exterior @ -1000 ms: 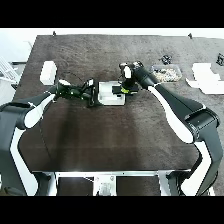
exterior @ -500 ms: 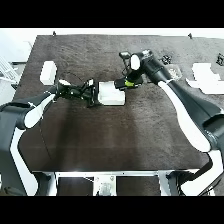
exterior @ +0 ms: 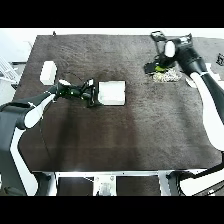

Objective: Fold the box and place the chain.

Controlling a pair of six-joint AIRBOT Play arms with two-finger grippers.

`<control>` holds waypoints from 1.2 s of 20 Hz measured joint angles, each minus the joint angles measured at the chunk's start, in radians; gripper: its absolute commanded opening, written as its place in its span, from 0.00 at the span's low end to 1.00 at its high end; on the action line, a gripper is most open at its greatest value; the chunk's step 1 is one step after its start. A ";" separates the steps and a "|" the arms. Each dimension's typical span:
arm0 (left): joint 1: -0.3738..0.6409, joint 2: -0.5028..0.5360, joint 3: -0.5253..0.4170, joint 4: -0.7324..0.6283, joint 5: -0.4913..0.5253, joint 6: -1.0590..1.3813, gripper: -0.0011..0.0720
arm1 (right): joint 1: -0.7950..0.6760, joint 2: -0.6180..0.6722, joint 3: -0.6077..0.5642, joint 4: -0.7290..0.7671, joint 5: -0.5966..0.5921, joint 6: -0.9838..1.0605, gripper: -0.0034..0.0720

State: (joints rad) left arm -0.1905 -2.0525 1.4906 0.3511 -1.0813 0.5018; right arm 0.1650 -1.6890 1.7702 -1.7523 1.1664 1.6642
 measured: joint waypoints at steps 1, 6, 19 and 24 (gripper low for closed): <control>0.000 0.000 0.000 0.000 0.000 0.000 0.43 | -0.043 -0.013 -0.004 0.006 -0.026 -0.006 0.62; 0.000 0.000 0.000 0.000 0.000 0.000 0.43 | -0.192 -0.099 -0.008 0.109 -0.122 -0.076 0.62; 0.000 0.000 0.000 0.000 0.000 0.000 0.44 | -0.254 -0.294 0.095 0.296 -0.226 -0.195 0.61; 0.000 0.000 0.000 0.000 0.000 0.000 0.43 | -0.257 -0.339 0.120 0.338 -0.244 -0.216 0.45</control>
State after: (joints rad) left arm -0.1905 -2.0525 1.4906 0.3511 -1.0813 0.5018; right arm -0.0917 -2.0281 1.8900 -1.4139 0.9222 1.4483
